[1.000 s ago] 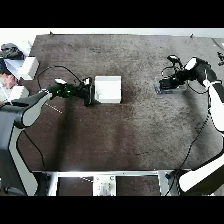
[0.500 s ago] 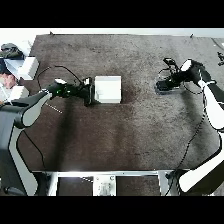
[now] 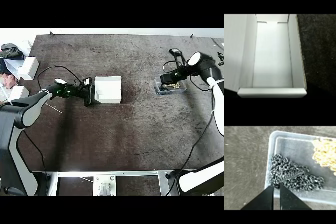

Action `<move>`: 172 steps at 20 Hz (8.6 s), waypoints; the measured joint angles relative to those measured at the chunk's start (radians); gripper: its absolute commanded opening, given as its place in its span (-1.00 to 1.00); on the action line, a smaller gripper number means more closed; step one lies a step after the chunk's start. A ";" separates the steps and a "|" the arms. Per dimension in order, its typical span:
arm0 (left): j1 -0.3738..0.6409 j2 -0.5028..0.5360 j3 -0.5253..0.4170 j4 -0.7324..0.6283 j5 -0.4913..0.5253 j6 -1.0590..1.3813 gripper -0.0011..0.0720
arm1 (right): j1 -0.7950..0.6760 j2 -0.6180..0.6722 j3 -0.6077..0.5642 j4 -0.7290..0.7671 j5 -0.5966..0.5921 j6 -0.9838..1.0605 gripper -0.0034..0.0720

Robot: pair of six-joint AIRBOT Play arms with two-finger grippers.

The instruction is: Fold the box and place the chain.

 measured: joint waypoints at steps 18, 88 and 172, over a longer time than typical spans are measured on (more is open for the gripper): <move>0.000 0.000 0.000 0.000 0.000 -0.003 -0.50 | 0.163 0.662 0.000 0.453 -0.410 -0.255 -0.96; 0.000 0.000 0.000 0.000 -0.003 -0.002 -0.50 | 0.536 0.477 -0.610 0.621 -0.920 0.009 -0.96; 0.000 0.000 0.000 0.000 -0.004 -0.002 -0.50 | 0.209 0.375 -0.859 0.570 -0.893 0.071 0.00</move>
